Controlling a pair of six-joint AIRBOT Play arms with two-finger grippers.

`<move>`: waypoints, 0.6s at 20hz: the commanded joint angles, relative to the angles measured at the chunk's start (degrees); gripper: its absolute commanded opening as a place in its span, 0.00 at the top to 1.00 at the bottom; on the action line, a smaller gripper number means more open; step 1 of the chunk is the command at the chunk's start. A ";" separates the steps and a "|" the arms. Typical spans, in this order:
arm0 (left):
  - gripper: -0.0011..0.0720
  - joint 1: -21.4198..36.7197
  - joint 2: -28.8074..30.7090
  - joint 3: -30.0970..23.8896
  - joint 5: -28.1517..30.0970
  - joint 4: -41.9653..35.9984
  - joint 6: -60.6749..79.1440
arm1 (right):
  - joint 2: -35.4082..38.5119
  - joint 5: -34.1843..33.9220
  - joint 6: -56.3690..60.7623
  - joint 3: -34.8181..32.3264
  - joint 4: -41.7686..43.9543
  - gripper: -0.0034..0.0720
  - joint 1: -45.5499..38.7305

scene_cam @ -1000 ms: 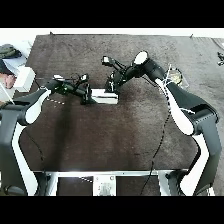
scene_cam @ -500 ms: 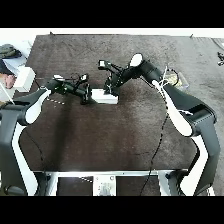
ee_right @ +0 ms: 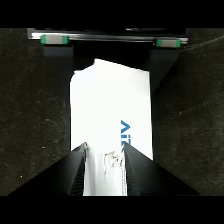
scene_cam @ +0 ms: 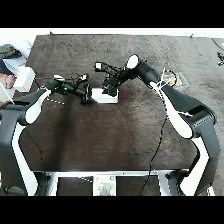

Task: Fold the box and place the chain.

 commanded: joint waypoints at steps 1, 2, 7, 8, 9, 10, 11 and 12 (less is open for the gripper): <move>0.65 0.00 0.02 0.04 -0.17 0.13 0.09 | 0.24 -1.14 0.04 -0.02 -0.72 0.59 0.09; 0.65 0.00 0.02 0.04 -0.17 0.13 0.09 | 0.26 -1.09 0.04 -0.02 -0.72 0.59 0.09; 0.65 0.00 0.02 0.04 -0.17 0.11 0.09 | 1.05 0.11 0.04 -0.02 -0.76 0.59 0.09; 0.65 0.00 0.02 0.04 -0.17 0.11 0.09 | 1.03 0.83 0.07 -0.04 -1.18 0.60 0.09; 0.65 0.00 0.02 0.04 -0.17 0.13 0.09 | 0.87 1.55 0.07 -0.04 -1.81 0.61 0.11; 0.65 0.00 0.02 0.04 -0.17 0.11 0.09 | 0.61 1.86 0.04 -0.07 -1.79 0.68 0.09; 0.65 0.00 0.02 0.04 -0.17 0.13 0.09 | 0.42 1.86 0.07 -0.09 -1.79 0.68 0.04; 0.65 0.00 0.02 0.04 -0.17 0.11 0.09 | 0.11 1.81 0.07 -0.09 -1.81 0.68 0.02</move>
